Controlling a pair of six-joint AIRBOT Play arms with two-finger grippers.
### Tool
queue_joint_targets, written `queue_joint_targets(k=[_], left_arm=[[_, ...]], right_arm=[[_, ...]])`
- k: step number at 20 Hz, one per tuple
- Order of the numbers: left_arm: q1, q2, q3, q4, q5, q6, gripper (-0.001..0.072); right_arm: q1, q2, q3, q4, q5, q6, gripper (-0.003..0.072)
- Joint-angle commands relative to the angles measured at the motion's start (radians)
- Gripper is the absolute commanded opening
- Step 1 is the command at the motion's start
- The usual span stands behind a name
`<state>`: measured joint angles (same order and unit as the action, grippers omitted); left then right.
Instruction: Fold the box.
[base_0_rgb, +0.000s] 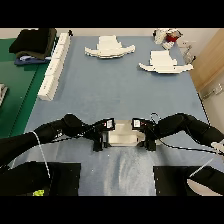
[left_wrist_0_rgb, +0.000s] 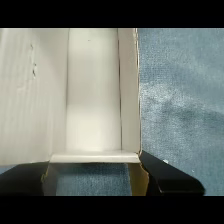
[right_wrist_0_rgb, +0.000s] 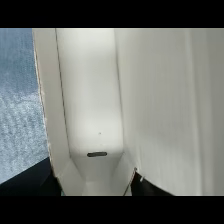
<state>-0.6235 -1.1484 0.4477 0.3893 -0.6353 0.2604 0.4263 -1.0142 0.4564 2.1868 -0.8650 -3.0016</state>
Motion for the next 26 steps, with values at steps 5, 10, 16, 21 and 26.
queue_joint_targets(k=[5, 10, 16, 21, 26], left_arm=[[0.0, 0.0, 0.001, 0.0, 0.0, 0.0, 0.0541], [0.0, 0.0, 0.001, 0.0, 0.0, 0.0, 0.054], [0.0, 0.0, 0.001, 0.0, 0.0, 0.0, 0.054], [0.0, 0.0, 0.001, 0.0, 0.0, 0.0, 0.0541], [0.0, 0.0, 0.001, 0.0, 0.0, 0.0, 0.0541]], right_arm=[[0.0, -0.001, 0.0, 0.0, 0.0, 0.0, 0.0504], [0.0, -0.001, 0.001, 0.002, -0.003, 0.001, 0.0504], [0.0, 0.019, 0.024, -0.048, -0.029, 0.122, 0.072], [0.0, 0.135, 0.09, -0.319, -0.219, 0.488, 0.0719], [0.0, 0.274, 0.15, -0.365, -0.416, 1.165, 0.0485]])
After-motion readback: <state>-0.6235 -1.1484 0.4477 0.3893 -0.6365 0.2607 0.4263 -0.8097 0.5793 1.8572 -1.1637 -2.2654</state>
